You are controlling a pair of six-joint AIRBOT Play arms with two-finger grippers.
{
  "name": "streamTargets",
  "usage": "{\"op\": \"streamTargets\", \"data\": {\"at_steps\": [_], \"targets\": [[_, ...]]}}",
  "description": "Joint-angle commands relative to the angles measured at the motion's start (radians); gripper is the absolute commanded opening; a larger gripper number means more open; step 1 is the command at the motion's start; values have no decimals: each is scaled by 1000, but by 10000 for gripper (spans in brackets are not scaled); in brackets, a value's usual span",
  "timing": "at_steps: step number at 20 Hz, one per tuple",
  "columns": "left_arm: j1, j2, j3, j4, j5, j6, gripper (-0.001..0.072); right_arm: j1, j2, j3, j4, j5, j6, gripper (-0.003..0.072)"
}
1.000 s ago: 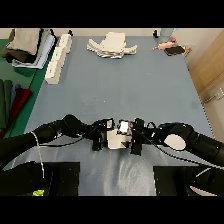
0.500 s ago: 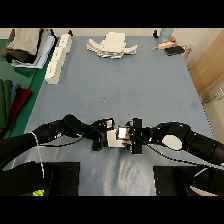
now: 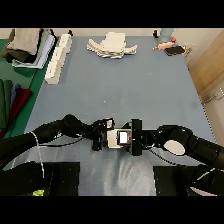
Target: Fold the box.
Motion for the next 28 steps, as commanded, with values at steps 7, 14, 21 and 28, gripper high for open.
{"op": "streamTargets", "data": {"at_steps": [7, 14, 21, 28], "targets": [[0, 0, 0, 0, 0, 0, 525, 82, 5, -68, -215, -105, 177, 660], [0, 0, 0, 0, 0, 0, 525, 83, -44, -66, -291, -148, 209, 514], [0, 0, 0, 0, 0, 0, 524, 85, -5, -66, -291, -148, 209, 434], [0, 0, 0, 0, 0, 0, 525, 85, 68, -66, -291, -147, 208, 436]]}}
